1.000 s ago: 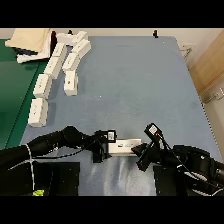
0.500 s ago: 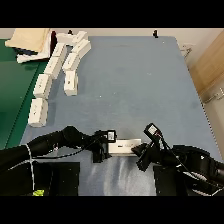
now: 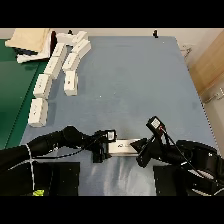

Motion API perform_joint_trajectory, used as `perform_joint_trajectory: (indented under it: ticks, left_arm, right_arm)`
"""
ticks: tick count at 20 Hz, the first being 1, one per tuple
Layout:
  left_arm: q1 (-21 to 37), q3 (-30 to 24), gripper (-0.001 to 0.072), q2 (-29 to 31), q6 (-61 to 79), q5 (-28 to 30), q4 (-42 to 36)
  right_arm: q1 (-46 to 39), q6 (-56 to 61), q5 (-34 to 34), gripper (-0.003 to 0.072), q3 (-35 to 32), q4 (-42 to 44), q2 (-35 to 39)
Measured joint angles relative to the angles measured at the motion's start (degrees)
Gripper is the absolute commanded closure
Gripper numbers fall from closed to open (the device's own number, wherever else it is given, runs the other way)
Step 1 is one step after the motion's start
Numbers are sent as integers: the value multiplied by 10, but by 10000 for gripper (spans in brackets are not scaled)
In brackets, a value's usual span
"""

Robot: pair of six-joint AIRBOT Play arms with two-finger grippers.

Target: Fold the box.

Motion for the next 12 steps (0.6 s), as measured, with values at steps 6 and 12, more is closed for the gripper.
perform_joint_trajectory:
  ticks: [6, 12]
  left_arm:
    - [0, 0, 268, 0, 2, 1, 1]
    - [0, 0, 268, 0, 2, 2, 1]
  right_arm:
    - [-6, 53, -1, 685, 22, -34, 2]
    - [-7, 190, 15, 685, 28, -95, 2]
